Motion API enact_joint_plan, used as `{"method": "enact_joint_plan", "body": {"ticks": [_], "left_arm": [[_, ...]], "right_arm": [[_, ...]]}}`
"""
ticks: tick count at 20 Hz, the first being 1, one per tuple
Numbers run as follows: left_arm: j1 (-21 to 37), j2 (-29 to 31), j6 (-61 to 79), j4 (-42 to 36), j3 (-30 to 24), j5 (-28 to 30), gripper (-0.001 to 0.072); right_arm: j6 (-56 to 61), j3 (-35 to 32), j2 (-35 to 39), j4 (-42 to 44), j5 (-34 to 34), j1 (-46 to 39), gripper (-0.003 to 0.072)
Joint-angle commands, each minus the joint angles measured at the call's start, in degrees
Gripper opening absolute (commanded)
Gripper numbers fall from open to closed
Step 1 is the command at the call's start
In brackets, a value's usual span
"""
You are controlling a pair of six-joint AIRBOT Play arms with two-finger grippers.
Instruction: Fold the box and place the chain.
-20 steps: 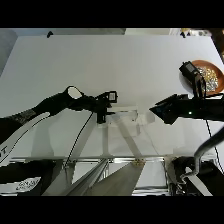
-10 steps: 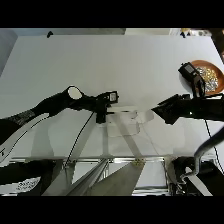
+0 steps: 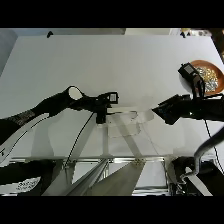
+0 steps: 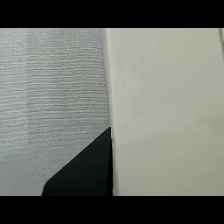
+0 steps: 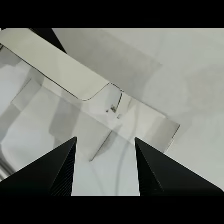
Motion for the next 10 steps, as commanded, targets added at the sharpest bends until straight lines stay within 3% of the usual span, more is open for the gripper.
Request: {"method": "enact_joint_plan", "body": {"ticks": [1, 10], "left_arm": [[0.0, 0.0, -0.04, 0.11, 0.0, 0.0, 0.0007], [-0.02, 0.02, -0.04, 0.07, 0.0, -0.07, 0.0012]], "right_arm": [[0.02, -0.02, 0.04, 0.02, 0.09, 0.02, 0.041], [-2.69, -0.02, 0.04, 0.0, 0.48, 0.02, 0.0388]]}}
